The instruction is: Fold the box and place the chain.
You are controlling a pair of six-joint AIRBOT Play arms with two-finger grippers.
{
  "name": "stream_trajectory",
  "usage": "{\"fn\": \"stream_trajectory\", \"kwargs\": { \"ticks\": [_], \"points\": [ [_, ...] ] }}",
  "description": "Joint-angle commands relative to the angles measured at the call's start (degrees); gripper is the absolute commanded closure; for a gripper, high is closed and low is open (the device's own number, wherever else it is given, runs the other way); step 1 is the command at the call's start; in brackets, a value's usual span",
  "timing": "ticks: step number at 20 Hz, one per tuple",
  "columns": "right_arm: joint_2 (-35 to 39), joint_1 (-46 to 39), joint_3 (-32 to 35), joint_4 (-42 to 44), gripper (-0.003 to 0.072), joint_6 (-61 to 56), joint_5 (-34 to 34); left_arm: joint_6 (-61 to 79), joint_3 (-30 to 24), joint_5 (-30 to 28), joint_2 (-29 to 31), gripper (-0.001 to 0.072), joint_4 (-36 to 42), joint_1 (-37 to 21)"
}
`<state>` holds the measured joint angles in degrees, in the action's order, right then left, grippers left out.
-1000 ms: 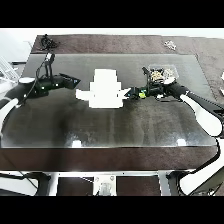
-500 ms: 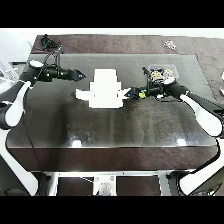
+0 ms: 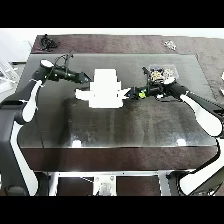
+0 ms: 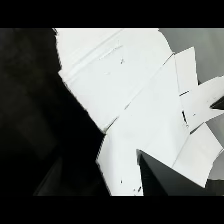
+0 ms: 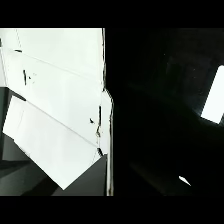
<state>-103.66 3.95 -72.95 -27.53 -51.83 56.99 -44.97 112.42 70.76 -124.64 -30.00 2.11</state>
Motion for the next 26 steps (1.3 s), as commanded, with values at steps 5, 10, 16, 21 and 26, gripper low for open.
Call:
{"fn": "stream_trajectory", "kwargs": {
  "ticks": [5,10,16,21,26],
  "points": [
    [0.0,0.0,0.0,0.0,0.0678,0.0,0.0,-1.3,2.2,0.2,-1.5,0.0185,-2.0,1.7],
    [0.0,0.0,0.0,0.0,0.0678,0.0,0.0,0.5,3.2,2.6,-1.4,0.0184,-1.0,1.7],
    [0.0,0.0,0.0,0.0,0.0678,0.0,0.0,0.0,3.5,2.1,-1.6,0.0184,-0.9,2.6],
    [0.0,0.0,0.0,0.0,0.0678,0.0,0.0,-1.1,3.5,2.0,-1.7,0.0235,-5.2,4.1],
    [0.0,0.0,0.0,0.0,0.0677,0.1,0.0,-1.4,3.5,1.5,-1.7,0.0236,-4.2,4.4]
  ]
}}
